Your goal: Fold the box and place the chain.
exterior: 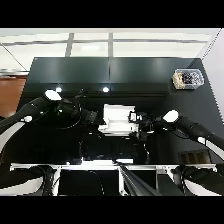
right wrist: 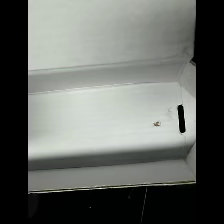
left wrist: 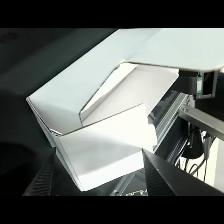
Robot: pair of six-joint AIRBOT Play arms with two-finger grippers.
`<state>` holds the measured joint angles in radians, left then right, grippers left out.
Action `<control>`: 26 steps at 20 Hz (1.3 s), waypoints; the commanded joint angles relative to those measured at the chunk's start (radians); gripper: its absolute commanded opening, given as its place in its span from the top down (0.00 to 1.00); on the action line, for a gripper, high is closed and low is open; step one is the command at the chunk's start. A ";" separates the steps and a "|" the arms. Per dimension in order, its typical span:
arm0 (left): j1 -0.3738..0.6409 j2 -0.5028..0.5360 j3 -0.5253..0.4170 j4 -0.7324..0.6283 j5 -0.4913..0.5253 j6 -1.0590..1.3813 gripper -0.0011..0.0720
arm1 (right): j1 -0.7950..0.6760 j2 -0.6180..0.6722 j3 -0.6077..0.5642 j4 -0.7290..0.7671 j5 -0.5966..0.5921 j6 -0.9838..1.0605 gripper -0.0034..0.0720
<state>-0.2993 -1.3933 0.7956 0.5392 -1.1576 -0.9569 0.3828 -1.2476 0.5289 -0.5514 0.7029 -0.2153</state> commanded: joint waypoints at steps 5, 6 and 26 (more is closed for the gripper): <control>-0.101 0.000 0.075 0.229 0.097 -0.229 0.17 | 0.000 0.000 0.000 0.000 0.000 0.000 0.87; -0.126 0.000 0.092 0.276 0.111 -0.276 0.17 | 0.000 0.000 0.000 0.000 0.000 0.000 0.87; -0.374 -0.011 0.206 0.767 0.180 -0.851 0.26 | 0.000 0.000 0.000 0.000 0.000 0.000 0.87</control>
